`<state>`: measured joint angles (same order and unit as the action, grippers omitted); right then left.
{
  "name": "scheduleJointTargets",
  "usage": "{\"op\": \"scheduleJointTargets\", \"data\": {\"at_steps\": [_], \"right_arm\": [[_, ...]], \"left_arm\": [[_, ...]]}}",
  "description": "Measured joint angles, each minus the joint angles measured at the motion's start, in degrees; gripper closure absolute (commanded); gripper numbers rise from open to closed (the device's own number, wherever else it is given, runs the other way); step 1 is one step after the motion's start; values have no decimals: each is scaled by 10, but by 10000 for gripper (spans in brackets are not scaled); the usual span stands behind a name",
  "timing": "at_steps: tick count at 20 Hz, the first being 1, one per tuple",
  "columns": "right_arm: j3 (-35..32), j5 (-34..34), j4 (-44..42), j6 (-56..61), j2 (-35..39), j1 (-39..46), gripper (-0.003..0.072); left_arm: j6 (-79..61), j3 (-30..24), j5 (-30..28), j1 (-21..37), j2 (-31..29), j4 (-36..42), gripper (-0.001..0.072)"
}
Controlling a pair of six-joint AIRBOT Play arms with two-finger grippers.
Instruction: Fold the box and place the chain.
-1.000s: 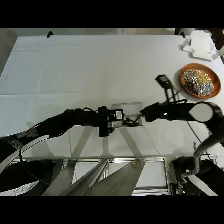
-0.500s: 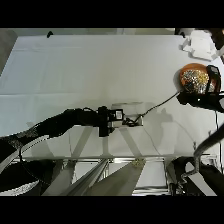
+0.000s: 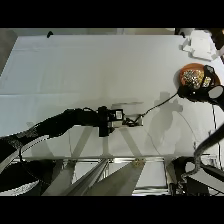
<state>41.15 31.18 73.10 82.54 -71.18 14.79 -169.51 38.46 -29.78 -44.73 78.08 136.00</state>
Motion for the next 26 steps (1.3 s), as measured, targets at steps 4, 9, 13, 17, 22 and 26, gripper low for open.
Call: {"op": "scheduleJointTargets", "data": {"at_steps": [4,9,13,17,22,26], "right_arm": [[40,-19,1,1,-56,0,377],[61,-38,0,2,-103,1,460],[64,-51,1,2,-122,1,662],[66,-46,-5,0,-103,1,662],[66,-5,-15,-32,-3,1,663],[66,80,-44,-68,114,0,663]], "left_arm": [[0,0,0,0,0,0,574],[0,0,0,0,0,0,574],[0,0,0,0,0,0,574],[0,0,0,0,0,0,574],[0,0,0,0,0,0,574],[0,0,0,0,0,0,574]]}}
